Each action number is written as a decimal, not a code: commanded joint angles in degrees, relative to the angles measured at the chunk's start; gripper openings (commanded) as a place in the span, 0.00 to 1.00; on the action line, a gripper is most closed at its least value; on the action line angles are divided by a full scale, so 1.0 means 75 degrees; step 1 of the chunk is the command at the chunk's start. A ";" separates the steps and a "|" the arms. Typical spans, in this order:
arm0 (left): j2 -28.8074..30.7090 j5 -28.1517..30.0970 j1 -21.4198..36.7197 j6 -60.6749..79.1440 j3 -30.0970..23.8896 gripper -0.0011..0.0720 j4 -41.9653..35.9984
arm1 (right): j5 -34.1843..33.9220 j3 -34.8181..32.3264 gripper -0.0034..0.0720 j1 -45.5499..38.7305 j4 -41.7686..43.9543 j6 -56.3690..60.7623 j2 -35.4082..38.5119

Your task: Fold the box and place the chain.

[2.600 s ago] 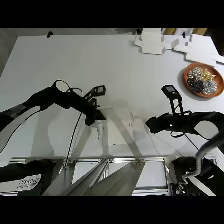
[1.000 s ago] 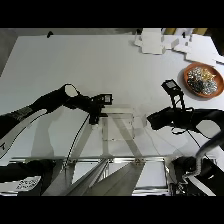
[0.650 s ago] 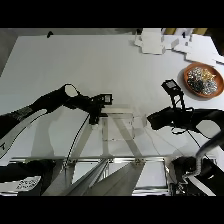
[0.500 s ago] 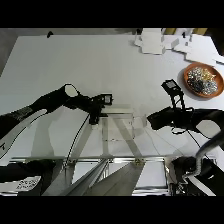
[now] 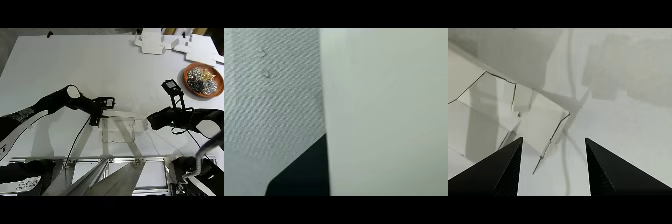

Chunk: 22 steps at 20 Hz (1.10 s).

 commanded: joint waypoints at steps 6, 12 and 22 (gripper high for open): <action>-0.0009 0.0073 -0.0058 -0.0003 -0.0006 0.02 0.0201 | 0.0003 0.0006 0.62 0.0006 0.0000 0.0003 0.0000; -0.0009 0.0064 -0.0058 -0.0076 -0.0006 0.03 0.0201 | 0.0006 0.0006 0.62 0.0006 0.0003 0.0003 0.0000; -0.0009 0.0061 -0.0058 -0.0076 -0.0006 0.03 0.0198 | 0.0166 0.0006 0.62 0.0006 0.0023 0.0003 0.0000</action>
